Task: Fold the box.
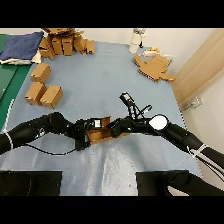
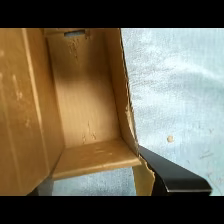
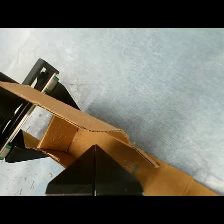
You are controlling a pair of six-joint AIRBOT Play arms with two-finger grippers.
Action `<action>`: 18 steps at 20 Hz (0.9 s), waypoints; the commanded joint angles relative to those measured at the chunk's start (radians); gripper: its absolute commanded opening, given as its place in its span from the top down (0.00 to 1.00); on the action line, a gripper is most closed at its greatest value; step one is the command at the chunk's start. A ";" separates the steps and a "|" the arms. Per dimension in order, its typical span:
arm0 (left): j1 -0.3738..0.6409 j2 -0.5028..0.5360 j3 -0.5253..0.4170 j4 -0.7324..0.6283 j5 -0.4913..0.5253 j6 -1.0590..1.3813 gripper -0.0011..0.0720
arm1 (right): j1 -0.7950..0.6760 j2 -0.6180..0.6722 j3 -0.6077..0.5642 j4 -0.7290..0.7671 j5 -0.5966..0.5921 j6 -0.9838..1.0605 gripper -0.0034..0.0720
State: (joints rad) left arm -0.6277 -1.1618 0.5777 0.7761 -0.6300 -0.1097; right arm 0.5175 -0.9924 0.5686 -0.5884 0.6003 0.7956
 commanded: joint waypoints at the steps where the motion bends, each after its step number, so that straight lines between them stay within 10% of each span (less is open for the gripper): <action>1: 0.000 0.011 -0.032 -0.068 0.055 0.038 0.11 | 0.000 0.001 0.001 0.000 -0.006 0.001 0.95; 18: 0.012 0.016 -0.079 -0.179 0.089 0.086 0.11 | 0.000 0.003 0.002 -0.014 -0.007 0.001 0.95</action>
State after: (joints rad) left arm -0.6174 -1.1461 0.5064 0.5995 -0.5430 -0.0242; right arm 0.5175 -0.9905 0.5694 -0.5999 0.5934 0.7963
